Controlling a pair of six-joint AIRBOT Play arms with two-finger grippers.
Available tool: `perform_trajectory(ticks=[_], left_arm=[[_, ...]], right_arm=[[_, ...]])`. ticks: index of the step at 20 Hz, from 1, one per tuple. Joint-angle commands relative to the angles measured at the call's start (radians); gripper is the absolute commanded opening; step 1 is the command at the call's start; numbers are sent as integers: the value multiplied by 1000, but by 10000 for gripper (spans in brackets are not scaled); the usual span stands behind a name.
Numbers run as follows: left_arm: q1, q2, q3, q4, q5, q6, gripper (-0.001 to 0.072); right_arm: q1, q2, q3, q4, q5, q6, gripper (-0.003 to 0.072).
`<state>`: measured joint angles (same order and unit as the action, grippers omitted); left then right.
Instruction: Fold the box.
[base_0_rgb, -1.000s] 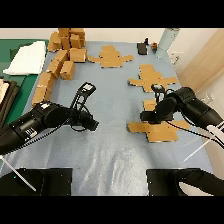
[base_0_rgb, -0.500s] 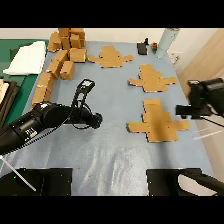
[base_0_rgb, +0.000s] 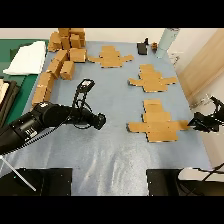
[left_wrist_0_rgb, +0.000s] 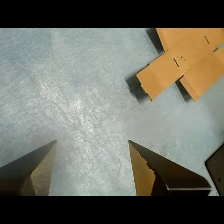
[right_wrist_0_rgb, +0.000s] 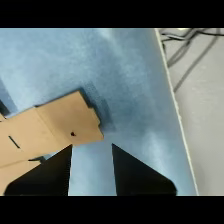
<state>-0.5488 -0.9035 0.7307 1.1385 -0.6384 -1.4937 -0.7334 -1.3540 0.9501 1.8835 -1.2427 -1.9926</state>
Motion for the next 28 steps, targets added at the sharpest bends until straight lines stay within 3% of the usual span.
perform_trajectory(ticks=[1,8,11,14,16,20,23,26,28], left_arm=[[0,0,0,-18,1,0,690],[0,1,0,-51,-1,0,689],[0,1,0,-51,0,0,689],[0,0,0,-51,0,0,690],[0,0,0,-50,4,1,690],[1,1,0,-51,19,1,689],[0,1,0,-51,18,1,688],[1,1,0,-50,18,1,689],[1,1,0,-50,18,2,689]], right_arm=[[-64,-56,0,135,-23,-130,377],[-64,-91,6,160,-6,-167,354],[-63,-91,16,284,-83,-232,330],[-43,-90,17,362,-179,-251,5],[-6,-90,17,399,-231,-240,4],[119,-71,-18,562,-226,-171,3],[253,53,-182,581,-77,-172,2],[364,259,-383,572,130,-154,3],[395,347,-432,536,183,-142,9]])
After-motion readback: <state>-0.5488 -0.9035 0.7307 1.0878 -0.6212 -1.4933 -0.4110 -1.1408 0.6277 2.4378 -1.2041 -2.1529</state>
